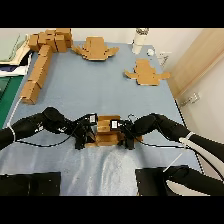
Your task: Fold the box.
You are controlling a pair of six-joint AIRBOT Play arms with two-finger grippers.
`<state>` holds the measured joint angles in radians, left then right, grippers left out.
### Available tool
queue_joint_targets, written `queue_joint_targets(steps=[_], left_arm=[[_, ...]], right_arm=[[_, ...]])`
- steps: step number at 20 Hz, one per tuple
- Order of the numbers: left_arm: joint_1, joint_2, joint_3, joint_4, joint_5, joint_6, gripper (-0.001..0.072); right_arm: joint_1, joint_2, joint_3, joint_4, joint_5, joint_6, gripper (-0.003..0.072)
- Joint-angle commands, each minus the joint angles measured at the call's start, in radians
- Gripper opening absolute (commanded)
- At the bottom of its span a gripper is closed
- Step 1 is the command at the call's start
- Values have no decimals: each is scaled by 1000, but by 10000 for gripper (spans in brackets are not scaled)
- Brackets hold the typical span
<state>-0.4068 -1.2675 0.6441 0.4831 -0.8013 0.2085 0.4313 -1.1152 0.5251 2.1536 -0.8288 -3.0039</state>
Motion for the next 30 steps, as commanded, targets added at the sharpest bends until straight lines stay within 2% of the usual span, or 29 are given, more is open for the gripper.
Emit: queue_joint_targets(steps=[1, 2, 3, 11, 13, 18, 19, 20, 23, 24, 26, 27, 28, 29, 30], left_arm=[[-11, -5, -2, -61, 17, 34, 234], [-15, -5, -2, -73, 18, 39, 193], [-18, -5, -2, -80, 24, 39, 123], [-36, -50, -2, -116, 24, 46, 133], [-36, -50, -2, -117, 25, 46, 433], [-36, -50, -2, -121, 27, 45, 434], [-36, -50, -2, -121, 27, 45, 554], [-36, -50, -2, -121, 27, 40, 612], [-35, -50, -2, -120, 27, 34, 612], [-35, -50, -2, -119, 27, 22, 586], [-34, -45, -1, -101, 28, -42, 583], [-34, -42, 0, -89, 36, -72, 459], [-34, -36, 2, -66, 40, -108, 81], [-34, -25, 5, -28, 43, -166, 14], [-34, -11, 9, -5, 43, -254, 13]], right_arm=[[1, 1, -1, 0, 0, 0, 507], [1, 1, -1, 0, 0, 0, 507], [1, 1, -1, 0, 0, 0, 508], [1, 1, -1, 0, 0, 0, 507], [1, 1, -1, 0, 0, 0, 507], [1, 1, -1, 0, 0, 0, 508], [1, 1, -1, 0, 0, 0, 507], [1, 1, -1, 0, 0, 0, 508], [1, 1, -1, 0, 0, 0, 508], [1, 1, -1, 0, 0, 0, 507], [1, 1, -1, 0, 0, 0, 507], [1, 1, -1, 0, 0, 0, 507], [1, 1, -1, 0, 0, 0, 507], [1, 1, -1, 0, 0, 0, 507], [1, 1, -1, 0, 0, 0, 508]])
